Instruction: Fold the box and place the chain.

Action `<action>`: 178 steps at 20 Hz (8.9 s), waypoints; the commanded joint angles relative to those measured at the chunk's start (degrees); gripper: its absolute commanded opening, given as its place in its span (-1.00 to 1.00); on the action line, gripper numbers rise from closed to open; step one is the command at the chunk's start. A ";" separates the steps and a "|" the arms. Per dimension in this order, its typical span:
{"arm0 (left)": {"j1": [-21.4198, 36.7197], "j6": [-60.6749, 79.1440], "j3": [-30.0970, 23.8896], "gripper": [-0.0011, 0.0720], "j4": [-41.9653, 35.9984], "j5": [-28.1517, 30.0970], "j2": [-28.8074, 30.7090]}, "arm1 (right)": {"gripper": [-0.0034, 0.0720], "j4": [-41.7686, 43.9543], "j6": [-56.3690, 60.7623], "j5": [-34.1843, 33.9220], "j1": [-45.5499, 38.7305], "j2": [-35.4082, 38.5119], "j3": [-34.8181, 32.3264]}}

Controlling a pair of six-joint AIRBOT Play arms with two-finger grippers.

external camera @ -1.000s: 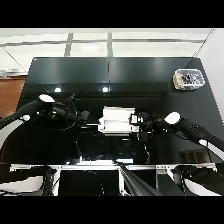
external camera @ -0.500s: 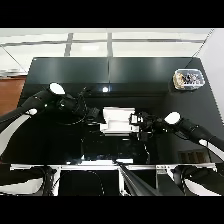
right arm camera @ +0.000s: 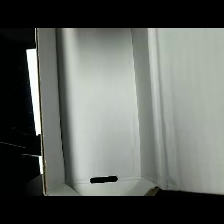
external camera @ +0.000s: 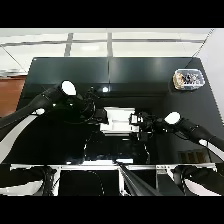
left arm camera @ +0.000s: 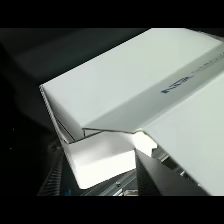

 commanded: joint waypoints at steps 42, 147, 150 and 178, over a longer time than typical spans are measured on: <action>-18.05 -35.95 6.12 0.05 32.54 1.62 -0.35 | 0.19 0.00 0.00 0.02 0.04 -0.04 0.00; -19.23 -44.35 6.12 -0.89 35.10 3.80 -4.79 | -0.87 -9.62 80.74 26.67 -37.16 8.31 -4.28; -19.26 -44.33 6.12 -0.89 35.06 3.58 -4.79 | -0.87 -6.84 80.50 25.07 -31.21 2.67 -4.28; -19.26 -44.33 6.12 -0.89 35.04 3.30 -4.79 | 0.05 -11.56 94.97 23.23 -1.73 -1.22 13.22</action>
